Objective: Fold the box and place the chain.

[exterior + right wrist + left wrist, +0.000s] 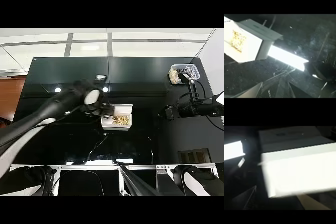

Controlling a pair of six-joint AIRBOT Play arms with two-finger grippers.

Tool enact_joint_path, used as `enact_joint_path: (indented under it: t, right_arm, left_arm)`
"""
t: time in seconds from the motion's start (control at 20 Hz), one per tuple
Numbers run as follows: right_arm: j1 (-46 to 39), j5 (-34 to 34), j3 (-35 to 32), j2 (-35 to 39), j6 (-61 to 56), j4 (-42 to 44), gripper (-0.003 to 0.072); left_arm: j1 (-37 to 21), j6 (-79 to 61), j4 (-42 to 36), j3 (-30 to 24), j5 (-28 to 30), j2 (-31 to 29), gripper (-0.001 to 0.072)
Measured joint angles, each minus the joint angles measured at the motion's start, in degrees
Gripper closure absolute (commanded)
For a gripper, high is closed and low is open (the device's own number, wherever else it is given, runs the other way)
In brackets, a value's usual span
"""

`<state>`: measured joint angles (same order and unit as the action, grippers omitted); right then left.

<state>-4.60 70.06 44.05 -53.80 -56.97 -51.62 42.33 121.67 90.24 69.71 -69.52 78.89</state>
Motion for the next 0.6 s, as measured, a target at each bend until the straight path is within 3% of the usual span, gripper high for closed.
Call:
enact_joint_path:
  t: [0.2,0.35,0.4,0.45,0.6]
  right_arm:
    - [0.0,0.0,0.0,0.0,0.0,0.0,0.0315]
    - [0.0,0.0,0.0,0.0,0.0,0.2,0.0315]
    - [0.0,0.0,0.0,0.0,0.0,0.3,0.0315]
    - [0.0,-0.1,0.0,0.0,0.0,0.4,0.0315]
    - [0.0,-0.5,0.0,0.0,0.0,0.4,0.0315]
  left_arm:
    - [-10.1,-5.3,-2.0,-14.5,5.7,-13.6,0.0210]
    - [-21.3,-27.7,-21.2,-25.0,10.8,-21.1,0.0206]
    - [-24.4,-37.2,-27.7,-27.5,10.5,-22.3,0.0158]
    - [-26.9,-47.6,-33.7,-29.6,10.4,-23.1,-0.0002]
    - [-30.9,-80.6,-46.4,-34.2,8.9,-23.4,-0.0003]
